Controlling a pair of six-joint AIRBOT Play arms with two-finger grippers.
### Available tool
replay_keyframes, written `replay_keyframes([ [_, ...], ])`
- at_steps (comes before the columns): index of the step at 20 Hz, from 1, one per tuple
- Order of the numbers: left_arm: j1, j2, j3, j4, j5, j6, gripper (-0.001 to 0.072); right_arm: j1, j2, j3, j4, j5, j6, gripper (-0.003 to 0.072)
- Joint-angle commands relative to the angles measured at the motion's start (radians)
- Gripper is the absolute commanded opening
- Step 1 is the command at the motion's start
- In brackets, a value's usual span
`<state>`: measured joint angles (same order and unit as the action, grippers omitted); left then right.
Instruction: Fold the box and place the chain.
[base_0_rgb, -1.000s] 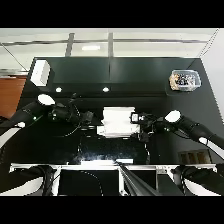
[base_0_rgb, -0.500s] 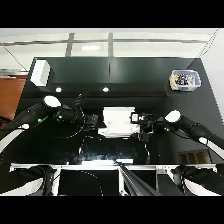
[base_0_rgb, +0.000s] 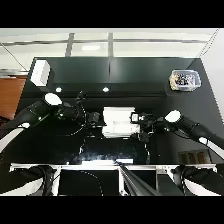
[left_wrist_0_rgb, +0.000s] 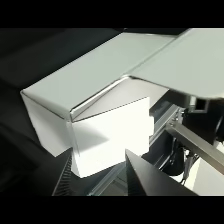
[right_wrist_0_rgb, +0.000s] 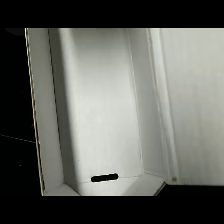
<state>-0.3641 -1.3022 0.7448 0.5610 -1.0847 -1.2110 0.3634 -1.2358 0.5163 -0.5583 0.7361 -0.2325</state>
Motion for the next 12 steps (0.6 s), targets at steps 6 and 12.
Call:
replay_keyframes([
  [6, -0.095, 0.000, 0.047, 0.217, 0.063, -0.149, 0.0404, 0.000, 0.001, 0.000, 0.000, 0.000, 0.000, 0.0440],
  [12, -0.164, -0.003, 0.076, 0.251, 0.139, -0.192, 0.0625, 0.000, 0.001, 0.000, 0.000, 0.000, 0.000, 0.0440],
])
